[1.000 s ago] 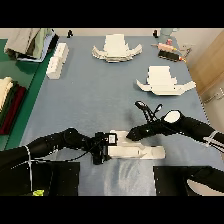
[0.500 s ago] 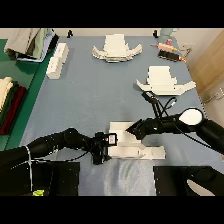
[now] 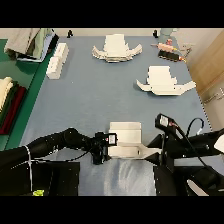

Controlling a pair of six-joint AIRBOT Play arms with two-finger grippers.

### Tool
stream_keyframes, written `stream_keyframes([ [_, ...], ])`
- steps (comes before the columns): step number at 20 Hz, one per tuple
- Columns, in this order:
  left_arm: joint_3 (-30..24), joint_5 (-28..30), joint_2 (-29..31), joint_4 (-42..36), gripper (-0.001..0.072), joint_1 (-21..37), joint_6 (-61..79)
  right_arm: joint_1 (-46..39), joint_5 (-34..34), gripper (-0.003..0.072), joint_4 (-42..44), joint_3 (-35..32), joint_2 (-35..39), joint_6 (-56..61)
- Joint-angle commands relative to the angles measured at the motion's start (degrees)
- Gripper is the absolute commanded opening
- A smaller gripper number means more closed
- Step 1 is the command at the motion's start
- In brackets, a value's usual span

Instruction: Fold the box.

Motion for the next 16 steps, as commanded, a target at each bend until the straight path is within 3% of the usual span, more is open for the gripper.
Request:
stream_keyframes([
  [1, -0.02, 0.0, -0.04, 0.0, 0.047, -0.02, 0.0, -0.02, 2.67, 0.051, -11.89, -4.7, 5.66, -11.61],
  [4, -0.02, -0.02, -0.04, 0.0, 0.0471, -0.02, 0.0, -0.02, -2.43, 0.0511, -16.17, -9.29, 6.47, -19.02],
  [9, -0.02, 0.0, -0.04, 0.0, 0.0471, -0.02, 0.0, -0.02, -16.35, 0.0511, -8.81, -14.29, 6.08, -32.65],
  [16, -0.02, -0.02, -0.04, 0.0, 0.0471, -0.02, 0.0, -0.02, -18.05, 0.051, 0.39, -14.51, -4.17, -37.48],
])
